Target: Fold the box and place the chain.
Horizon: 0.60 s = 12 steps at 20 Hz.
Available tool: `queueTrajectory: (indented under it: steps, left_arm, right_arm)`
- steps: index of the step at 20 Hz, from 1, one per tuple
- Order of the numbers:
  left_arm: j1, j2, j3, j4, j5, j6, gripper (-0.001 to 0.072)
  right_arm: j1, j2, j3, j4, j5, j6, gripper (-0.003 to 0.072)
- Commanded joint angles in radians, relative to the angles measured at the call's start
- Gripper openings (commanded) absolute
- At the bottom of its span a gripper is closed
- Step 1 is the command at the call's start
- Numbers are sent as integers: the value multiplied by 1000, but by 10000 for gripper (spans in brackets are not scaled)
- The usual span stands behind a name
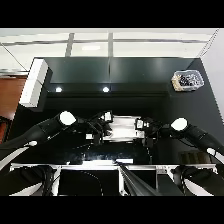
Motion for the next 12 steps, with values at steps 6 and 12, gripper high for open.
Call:
queueTrajectory:
  steps: [6,12]
  left_arm:
    - [-18,-11,0,-14,9,8,386]
    - [-2,20,15,71,-8,-50,25]
  right_arm:
    - [0,0,-1,0,0,0,472]
    - [0,0,-1,0,0,0,472]
